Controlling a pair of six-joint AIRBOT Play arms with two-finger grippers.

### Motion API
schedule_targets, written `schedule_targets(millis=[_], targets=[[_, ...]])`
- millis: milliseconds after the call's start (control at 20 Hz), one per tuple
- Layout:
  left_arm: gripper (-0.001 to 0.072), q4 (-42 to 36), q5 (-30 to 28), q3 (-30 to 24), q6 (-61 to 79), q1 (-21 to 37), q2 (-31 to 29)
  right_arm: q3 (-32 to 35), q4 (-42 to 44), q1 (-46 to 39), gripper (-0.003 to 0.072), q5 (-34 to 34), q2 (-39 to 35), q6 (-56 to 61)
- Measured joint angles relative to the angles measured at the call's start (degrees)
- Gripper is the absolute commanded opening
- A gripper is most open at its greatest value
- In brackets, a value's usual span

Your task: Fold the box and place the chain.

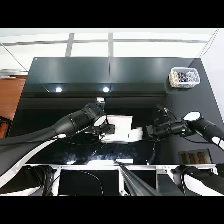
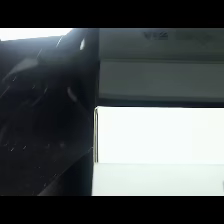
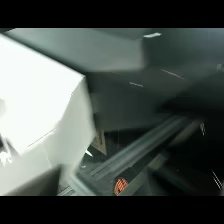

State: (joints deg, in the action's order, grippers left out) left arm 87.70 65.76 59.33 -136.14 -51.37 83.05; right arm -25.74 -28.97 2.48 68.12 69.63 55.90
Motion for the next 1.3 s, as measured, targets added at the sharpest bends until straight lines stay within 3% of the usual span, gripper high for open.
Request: schedule_targets(millis=[350,450,500,600,650,800,900,950,1050,1100,1300], targets=[[0.003,-0.1,-1.0,0.0,1.0,0.0,0.0,-4.8,1.5,3.1,0.0629,3.8,0.4,-0.6],[0.003,-0.1,-1.1,0.0,1.0,0.0,0.0,-5.2,1.6,5.1,0.0625,2.0,0.4,2.0],[0.003,-0.1,-1.1,0.0,1.0,0.0,0.0,-5.5,1.6,6.4,0.0556,0.5,0.4,3.4],[0.003,-0.1,-1.2,0.0,1.0,0.0,0.0,-6.9,-0.6,10.4,0.0555,-3.1,0.4,7.7],[0.003,-0.1,-1.2,0.0,1.0,0.0,0.0,-7.9,-3.0,12.6,0.0497,-4.8,0.4,10.8],[0.003,-0.1,-1.3,0.0,0.9,0.0,0.0,-12.3,-14.7,20.2,0.0483,-8.7,0.4,24.2],[0.003,-0.1,-1.3,0.0,0.8,0.0,0.0,-15.2,-23.0,25.1,0.0285,-9.9,0.4,34.7],[0.003,-0.2,-1.3,0.0,0.8,0.0,0.0,-16.4,-26.2,27.5,0.024,-10.1,0.4,39.5],[0.003,-0.3,-1.3,0.0,0.8,0.0,0.0,-18.7,-33.1,32.2,0.024,-10.2,0.4,48.5],[0.0029,-0.3,-1.3,0.0,0.8,0.0,0.0,-19.7,-36.1,34.4,0.0181,-10.3,0.4,52.9],[0.0029,-0.5,-2.6,0.0,0.8,0.0,0.0,-21.5,-45.6,40.0,0.0181,-9.7,1.1,66.9]])
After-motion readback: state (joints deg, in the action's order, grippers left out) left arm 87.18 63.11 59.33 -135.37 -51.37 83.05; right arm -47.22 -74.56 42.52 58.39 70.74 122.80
